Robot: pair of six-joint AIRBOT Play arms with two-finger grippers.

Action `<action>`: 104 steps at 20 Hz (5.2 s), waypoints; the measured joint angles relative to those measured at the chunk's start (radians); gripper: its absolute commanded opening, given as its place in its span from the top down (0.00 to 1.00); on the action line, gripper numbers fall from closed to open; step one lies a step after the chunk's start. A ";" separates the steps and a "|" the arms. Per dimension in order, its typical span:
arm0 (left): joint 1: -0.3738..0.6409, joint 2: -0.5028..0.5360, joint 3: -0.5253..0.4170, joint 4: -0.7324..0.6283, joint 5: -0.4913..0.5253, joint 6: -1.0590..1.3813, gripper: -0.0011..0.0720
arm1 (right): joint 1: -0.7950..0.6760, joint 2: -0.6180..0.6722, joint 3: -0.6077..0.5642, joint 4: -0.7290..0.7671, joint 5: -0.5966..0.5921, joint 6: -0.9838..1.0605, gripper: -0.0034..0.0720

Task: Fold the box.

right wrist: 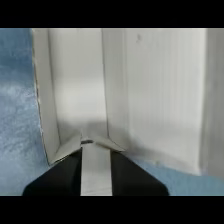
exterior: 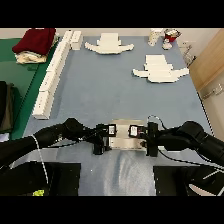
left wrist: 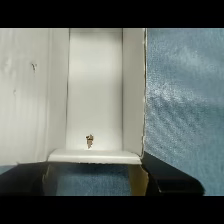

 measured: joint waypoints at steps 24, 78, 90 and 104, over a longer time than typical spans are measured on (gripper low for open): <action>0.000 0.000 0.000 -0.002 0.002 0.000 0.35 | -0.996 -0.106 -0.108 0.389 -0.357 0.693 0.95; 0.000 0.000 0.000 -0.002 0.002 -0.001 0.35 | -0.356 -0.065 -0.006 0.517 -0.151 0.759 0.50; 0.000 0.000 0.000 -0.001 0.002 -0.001 0.35 | 0.132 -0.336 0.288 -0.092 -0.271 1.459 0.50; 0.000 0.000 0.000 -0.002 0.001 -0.002 0.35 | 0.200 -0.454 0.342 -0.203 -0.327 1.637 0.95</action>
